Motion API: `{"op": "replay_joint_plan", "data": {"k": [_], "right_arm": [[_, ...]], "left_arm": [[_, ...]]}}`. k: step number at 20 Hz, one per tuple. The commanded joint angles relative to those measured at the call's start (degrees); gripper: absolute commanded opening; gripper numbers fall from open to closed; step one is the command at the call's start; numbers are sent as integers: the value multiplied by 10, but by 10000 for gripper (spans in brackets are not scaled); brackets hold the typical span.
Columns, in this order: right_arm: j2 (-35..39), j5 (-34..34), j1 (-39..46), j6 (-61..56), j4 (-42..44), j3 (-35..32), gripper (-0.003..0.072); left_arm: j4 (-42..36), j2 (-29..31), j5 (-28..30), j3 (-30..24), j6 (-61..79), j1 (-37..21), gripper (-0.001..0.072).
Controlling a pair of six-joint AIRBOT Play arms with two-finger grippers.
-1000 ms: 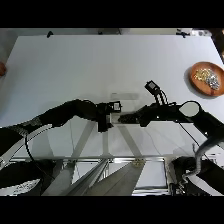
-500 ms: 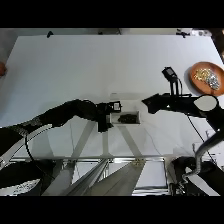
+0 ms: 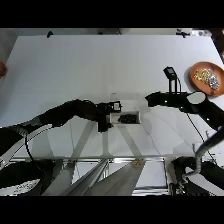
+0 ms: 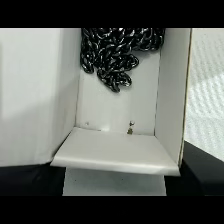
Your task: Fold the box and place the chain.
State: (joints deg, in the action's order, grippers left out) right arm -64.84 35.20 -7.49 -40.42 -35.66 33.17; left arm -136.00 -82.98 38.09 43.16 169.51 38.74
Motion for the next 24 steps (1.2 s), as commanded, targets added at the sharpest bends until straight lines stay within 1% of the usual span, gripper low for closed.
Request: {"op": "replay_joint_plan", "data": {"k": [1, 3, 7, 12, 14, 16, 18, 21, 24], "right_arm": [[-36, 1, -35, 76, 66, 1, 11], [-36, 2, -43, 97, 87, 4, 11], [-36, 35, -43, 110, 90, 24, 11], [-21, 37, -43, 130, 89, 30, 11], [-18, 64, -43, 157, 85, 31, 11], [-18, 98, -43, 170, 51, 33, 11], [-18, 114, -43, 170, 2, 33, 11], [-15, 111, -43, 170, -8, 33, 12], [5, 106, -43, 170, -40, 34, 14]], "left_arm": [[0, 0, 0, 0, 0, 0, 274], [0, 0, 0, 0, 0, 0, 274], [0, 0, 0, 0, 0, 0, 274], [0, 0, 0, 0, 0, 0, 274], [0, 0, 0, 0, 0, 0, 274], [0, 0, 0, 0, 0, 0, 274], [0, 0, 0, 0, 0, 0, 274], [0, 0, 0, 0, 0, 0, 274], [0, 0, 0, 0, 0, 0, 274]]}}
